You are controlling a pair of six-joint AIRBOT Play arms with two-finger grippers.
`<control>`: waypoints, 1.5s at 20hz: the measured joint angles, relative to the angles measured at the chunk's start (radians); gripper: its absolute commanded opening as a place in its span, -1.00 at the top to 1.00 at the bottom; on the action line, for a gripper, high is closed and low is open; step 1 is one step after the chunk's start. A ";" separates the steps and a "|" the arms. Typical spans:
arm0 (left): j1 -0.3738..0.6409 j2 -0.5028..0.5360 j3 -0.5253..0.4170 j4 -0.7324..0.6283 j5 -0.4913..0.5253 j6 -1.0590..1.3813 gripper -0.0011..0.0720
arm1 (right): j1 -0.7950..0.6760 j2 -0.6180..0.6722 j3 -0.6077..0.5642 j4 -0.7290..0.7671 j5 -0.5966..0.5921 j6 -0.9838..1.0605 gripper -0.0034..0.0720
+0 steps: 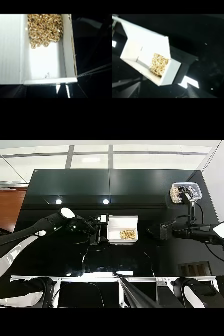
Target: Fold the box and place the chain.
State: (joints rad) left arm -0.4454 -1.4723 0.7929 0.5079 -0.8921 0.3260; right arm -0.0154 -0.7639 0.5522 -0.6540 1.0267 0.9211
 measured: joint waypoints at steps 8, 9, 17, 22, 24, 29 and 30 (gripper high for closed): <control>0.000 0.000 0.000 0.003 0.000 0.000 -0.13 | 0.079 -0.400 0.227 0.161 -0.199 0.005 -0.85; 0.000 0.000 0.000 0.003 0.000 0.000 -0.13 | 0.102 -0.457 0.257 0.175 -0.206 -0.023 -0.85; 0.000 0.000 0.000 0.003 0.000 -0.001 -0.13 | 0.183 -0.573 0.422 0.023 0.097 -0.526 -0.85; 0.000 0.000 0.000 0.003 -0.001 0.000 -0.13 | 0.214 -0.551 0.432 -0.061 0.184 -0.593 -0.85; 0.000 0.000 0.000 0.003 -0.001 0.000 -0.13 | 0.238 -0.549 0.423 -0.079 0.167 -0.619 -0.85; 0.000 0.000 0.000 0.003 -0.002 -0.001 -0.13 | 0.280 -0.549 0.414 -0.107 0.134 -0.660 -0.82; 0.000 0.000 0.000 0.003 -0.002 0.000 -0.13 | 0.285 -0.548 0.414 -0.114 0.137 -0.663 -0.82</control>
State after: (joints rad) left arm -0.4458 -1.4723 0.7933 0.5110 -0.8940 0.3256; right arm 0.2699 -1.3121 0.9657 -0.7685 1.1641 0.2577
